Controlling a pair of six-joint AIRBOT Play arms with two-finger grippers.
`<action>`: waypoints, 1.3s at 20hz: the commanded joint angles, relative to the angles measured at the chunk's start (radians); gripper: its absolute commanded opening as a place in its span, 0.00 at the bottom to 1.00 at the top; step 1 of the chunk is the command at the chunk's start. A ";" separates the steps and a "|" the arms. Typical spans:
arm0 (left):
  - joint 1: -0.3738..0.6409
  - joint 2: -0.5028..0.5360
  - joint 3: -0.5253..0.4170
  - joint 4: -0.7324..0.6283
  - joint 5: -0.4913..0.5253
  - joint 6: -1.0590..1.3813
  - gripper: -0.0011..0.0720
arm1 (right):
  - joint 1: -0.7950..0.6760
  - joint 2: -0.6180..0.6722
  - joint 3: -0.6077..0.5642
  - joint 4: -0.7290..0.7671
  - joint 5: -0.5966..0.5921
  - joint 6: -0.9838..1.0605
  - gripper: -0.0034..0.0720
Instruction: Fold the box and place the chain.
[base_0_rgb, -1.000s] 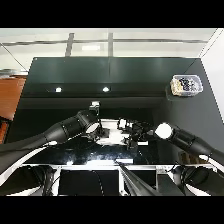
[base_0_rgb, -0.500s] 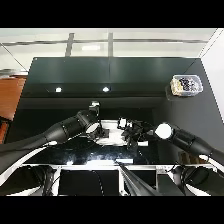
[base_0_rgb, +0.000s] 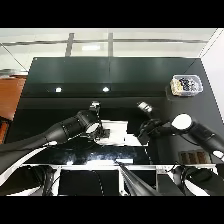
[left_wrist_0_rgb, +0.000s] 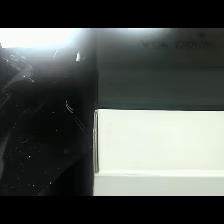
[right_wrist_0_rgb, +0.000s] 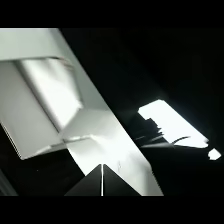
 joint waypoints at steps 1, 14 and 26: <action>0.000 0.000 0.000 0.002 0.016 -0.001 0.06 | -0.248 0.064 0.001 -0.029 0.216 0.314 0.07; 0.000 0.000 0.000 0.012 0.015 0.006 0.06 | -0.463 0.064 -0.192 -0.125 0.202 0.663 0.07; 0.000 -0.002 0.000 0.019 0.016 0.006 0.06 | -0.142 -0.025 -0.250 0.276 -0.093 0.520 0.07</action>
